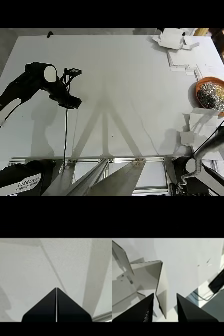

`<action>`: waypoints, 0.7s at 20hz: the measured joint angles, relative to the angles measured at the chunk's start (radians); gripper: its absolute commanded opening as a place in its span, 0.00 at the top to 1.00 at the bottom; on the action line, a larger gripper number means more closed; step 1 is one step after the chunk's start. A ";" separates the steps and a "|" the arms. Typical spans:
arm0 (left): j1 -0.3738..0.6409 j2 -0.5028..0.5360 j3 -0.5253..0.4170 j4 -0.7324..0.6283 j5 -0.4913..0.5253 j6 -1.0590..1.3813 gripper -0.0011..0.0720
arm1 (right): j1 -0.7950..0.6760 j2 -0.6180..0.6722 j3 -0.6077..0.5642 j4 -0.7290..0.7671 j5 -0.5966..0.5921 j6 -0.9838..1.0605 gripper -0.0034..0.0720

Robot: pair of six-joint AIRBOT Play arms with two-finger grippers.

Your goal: Fold the box and place the chain.

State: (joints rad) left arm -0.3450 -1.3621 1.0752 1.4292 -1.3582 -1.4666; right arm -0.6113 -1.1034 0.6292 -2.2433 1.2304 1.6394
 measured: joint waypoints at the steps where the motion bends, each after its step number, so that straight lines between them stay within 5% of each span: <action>1: 0.000 0.000 0.000 0.000 0.000 0.000 0.97 | -0.012 -0.006 0.000 -0.005 -0.011 0.000 0.69; 3: 0.000 0.000 0.000 0.000 0.000 0.000 0.97 | -0.037 -0.016 0.000 -0.012 -0.010 0.001 0.92; 8: 0.000 0.000 0.000 0.000 0.000 0.000 0.97 | 0.026 0.020 0.000 0.031 0.033 -0.028 0.93; 14: 0.000 0.000 0.000 0.000 0.000 0.000 0.97 | 0.332 0.174 0.000 0.348 0.121 -0.103 0.93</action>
State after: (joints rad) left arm -0.3450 -1.3621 1.0752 1.4292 -1.3582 -1.4666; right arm -0.2794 -0.9291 0.6292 -1.8954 1.3518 1.5360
